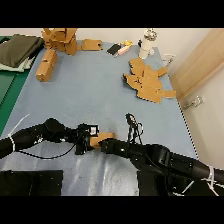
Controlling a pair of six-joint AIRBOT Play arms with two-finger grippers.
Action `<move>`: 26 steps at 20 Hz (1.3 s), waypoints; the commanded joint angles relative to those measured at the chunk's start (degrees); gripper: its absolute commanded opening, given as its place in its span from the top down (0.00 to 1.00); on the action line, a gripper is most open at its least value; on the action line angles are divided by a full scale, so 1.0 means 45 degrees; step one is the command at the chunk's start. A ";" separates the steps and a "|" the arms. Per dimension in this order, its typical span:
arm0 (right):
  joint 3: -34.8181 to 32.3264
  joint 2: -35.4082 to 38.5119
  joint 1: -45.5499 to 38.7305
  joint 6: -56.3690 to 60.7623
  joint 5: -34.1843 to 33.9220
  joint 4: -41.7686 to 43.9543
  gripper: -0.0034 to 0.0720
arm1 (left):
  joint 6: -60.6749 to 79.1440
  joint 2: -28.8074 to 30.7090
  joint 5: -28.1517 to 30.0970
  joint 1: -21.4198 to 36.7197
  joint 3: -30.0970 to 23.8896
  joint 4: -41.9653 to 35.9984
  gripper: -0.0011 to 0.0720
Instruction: Fold the box.
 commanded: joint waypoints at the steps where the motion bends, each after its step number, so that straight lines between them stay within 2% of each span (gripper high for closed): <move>1: 0.0996 0.1103 -0.0393 0.0000 -0.5158 -0.1797 0.95 | 0.0005 0.0005 0.0000 0.0000 -0.0010 0.0005 0.29; 3: 0.1651 0.1302 -0.0413 0.0267 -0.7514 -0.2929 0.95 | 0.0005 0.0005 0.0005 0.0000 -0.0010 0.0005 0.29; 5: 0.2098 0.1292 -0.0413 0.0457 -0.8495 -0.3546 0.95 | 0.0005 0.0005 0.0005 0.0000 -0.0010 0.0005 0.29; 12: 0.2186 0.1268 -0.0457 0.1909 -0.8879 -0.5746 0.95 | 0.0005 0.0005 -0.0005 0.0000 -0.0010 -0.0005 0.29; 20: 0.2186 0.1268 -0.2239 0.1894 -0.8874 -0.5790 0.95 | -0.0243 0.0010 -0.0894 0.0000 0.0199 -0.0078 0.29; 26: 0.2186 0.0889 -0.2448 0.1894 -0.8869 -0.5474 0.95 | -0.3021 0.0393 -0.1039 0.0107 0.1190 -0.0053 0.29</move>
